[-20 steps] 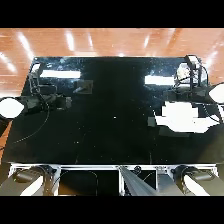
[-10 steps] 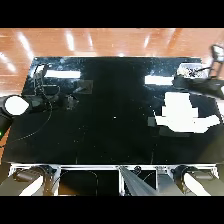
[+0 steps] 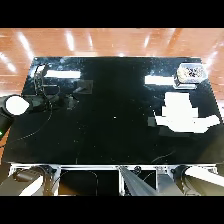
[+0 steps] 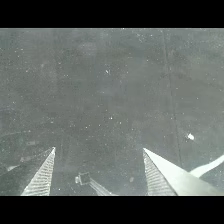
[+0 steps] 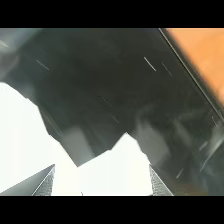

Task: Fold the box and place the chain.

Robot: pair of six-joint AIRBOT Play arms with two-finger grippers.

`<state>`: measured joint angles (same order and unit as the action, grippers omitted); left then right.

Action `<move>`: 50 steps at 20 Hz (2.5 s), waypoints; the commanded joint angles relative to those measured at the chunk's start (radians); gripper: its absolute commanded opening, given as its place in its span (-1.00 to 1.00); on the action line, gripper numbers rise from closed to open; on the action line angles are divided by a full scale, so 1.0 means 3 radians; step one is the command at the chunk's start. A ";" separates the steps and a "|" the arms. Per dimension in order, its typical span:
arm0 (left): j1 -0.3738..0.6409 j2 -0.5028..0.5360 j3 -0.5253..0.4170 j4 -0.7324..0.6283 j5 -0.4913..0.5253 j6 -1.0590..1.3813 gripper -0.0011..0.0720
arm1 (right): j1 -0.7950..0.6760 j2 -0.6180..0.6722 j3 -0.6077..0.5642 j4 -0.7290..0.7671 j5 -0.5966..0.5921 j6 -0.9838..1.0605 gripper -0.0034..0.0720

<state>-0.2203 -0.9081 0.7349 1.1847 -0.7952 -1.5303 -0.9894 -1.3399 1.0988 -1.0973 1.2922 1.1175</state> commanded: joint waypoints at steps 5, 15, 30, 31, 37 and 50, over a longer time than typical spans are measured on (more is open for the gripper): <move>0.0003 -0.0003 0.0001 -0.0137 0.0023 -0.0004 0.72 | -0.0392 -0.1301 0.0821 0.0205 0.1101 -0.0206 0.95; 0.0003 -0.0005 0.0001 -0.0136 0.0017 -0.0081 0.72 | -0.0047 -0.1706 0.0853 0.0395 0.1376 -0.0397 0.95; 0.0004 -0.0023 0.0001 -0.0130 0.0020 -0.0075 0.72 | 0.0824 -0.1410 0.0809 0.1008 0.1497 -0.0776 -0.81; 0.0004 -0.0023 0.0001 -0.0121 0.0013 -0.0076 0.72 | 0.1031 -0.1330 0.0771 0.1231 0.1508 -0.0774 -0.81; 0.0109 -0.0022 0.0001 -0.0163 -0.0003 -0.0088 0.72 | 0.2691 -0.0537 0.0533 0.1799 0.0515 -0.0537 -0.81; 0.0100 -0.0027 -0.0022 -0.0159 -0.0111 -0.0084 0.72 | 0.4664 0.1003 -0.1994 0.1261 -0.2440 0.0456 -0.81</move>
<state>-0.1894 -0.9150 0.7334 1.1362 -0.8410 -1.5562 0.3527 -1.0798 0.6392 -0.6910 0.6952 1.2079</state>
